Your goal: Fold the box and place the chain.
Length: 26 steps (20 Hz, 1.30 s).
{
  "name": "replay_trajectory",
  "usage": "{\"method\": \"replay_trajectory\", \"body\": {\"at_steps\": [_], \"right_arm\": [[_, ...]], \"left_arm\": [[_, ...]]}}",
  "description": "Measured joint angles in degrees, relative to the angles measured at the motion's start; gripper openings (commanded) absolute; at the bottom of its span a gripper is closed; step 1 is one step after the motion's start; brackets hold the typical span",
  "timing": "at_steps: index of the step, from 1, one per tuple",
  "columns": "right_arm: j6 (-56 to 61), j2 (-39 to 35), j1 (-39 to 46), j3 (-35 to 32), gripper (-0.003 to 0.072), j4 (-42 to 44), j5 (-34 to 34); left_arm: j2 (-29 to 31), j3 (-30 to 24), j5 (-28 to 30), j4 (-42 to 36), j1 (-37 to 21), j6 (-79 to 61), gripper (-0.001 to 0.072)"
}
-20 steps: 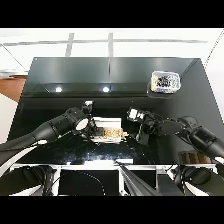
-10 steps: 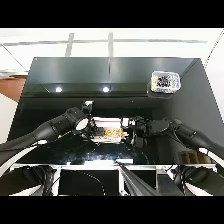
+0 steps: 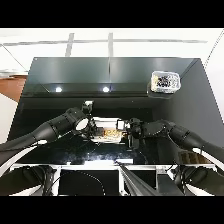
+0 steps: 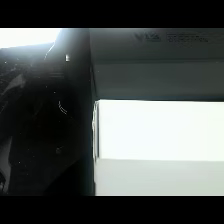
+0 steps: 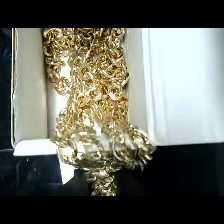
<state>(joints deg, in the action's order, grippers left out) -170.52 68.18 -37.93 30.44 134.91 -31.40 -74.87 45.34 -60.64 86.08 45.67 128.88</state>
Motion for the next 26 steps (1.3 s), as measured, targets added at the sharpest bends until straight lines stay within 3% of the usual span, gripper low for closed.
{"method": "replay_trajectory", "body": {"at_steps": [6, 13, 17, 21, 22, 23, 24, 26], "right_arm": [[8.00, -3.48, -0.55, -0.02, 0.0023, -5.92, -0.90], [30.60, -17.55, -0.61, 2.01, 0.0023, -14.43, -6.14], [38.93, -21.90, -0.90, 7.41, 0.0024, -7.04, -8.81], [43.54, -21.33, -2.12, 9.81, 0.0037, 0.79, -7.65], [44.50, -20.61, -2.32, 10.10, 0.0254, 1.73, -7.74], [45.16, -20.02, -2.40, 10.32, 0.0530, 2.03, -8.09], [45.92, -19.61, -2.38, 10.45, 0.0583, 1.88, -8.57], [47.36, -19.19, -1.25, 10.80, 0.0581, 0.94, -10.08]], "left_arm": [[0.00, 0.00, -0.02, 0.00, 0.00, -0.09, 0.0034], [0.00, 0.00, 0.00, 0.00, 0.00, -0.09, 0.0034], [0.00, 0.00, 0.00, 0.00, 0.00, -0.09, 0.0034], [0.00, 0.00, 0.02, 0.00, 0.00, -0.09, 0.0034], [0.00, 0.00, 0.02, 0.00, 0.00, -0.09, 0.0034], [0.00, 0.00, 0.02, 0.00, 0.00, -0.09, 0.0034], [0.00, 0.00, 0.04, 0.00, 0.00, -0.09, 0.0034], [0.00, 0.00, 0.07, 0.00, 0.00, -0.07, 0.0034]]}}
